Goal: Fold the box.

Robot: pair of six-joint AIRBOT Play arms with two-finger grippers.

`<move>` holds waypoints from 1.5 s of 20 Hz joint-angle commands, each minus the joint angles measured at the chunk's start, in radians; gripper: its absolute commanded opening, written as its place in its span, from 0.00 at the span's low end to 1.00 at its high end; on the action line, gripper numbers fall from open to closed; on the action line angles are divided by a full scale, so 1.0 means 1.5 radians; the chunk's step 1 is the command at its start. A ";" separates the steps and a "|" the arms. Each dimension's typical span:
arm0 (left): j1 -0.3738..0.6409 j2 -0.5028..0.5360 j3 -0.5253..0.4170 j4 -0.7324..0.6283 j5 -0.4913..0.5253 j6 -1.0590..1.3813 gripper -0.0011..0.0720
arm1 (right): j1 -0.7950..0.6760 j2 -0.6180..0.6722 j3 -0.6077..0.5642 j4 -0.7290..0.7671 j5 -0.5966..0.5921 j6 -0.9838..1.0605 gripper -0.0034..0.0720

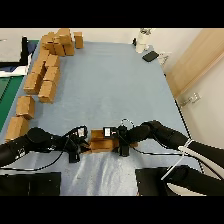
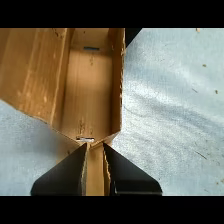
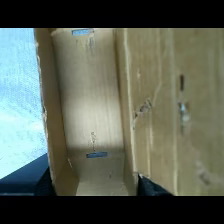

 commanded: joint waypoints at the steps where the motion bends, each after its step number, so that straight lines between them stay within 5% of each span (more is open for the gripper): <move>1: -0.002 -0.005 0.002 -0.031 0.006 0.043 0.23 | 0.000 -0.001 0.000 0.000 0.000 0.000 0.74; 19: 0.030 0.016 -0.007 0.031 -0.018 -0.019 0.23 | 0.000 -0.001 0.000 0.000 0.000 0.000 0.74; 22: 0.063 0.037 -0.007 0.068 -0.021 -0.066 0.52 | 0.000 -0.001 0.000 0.000 0.000 0.000 0.74; 30: 0.039 0.034 -0.003 0.007 -0.018 0.012 0.52 | 0.000 -0.001 0.000 0.000 0.000 0.000 0.74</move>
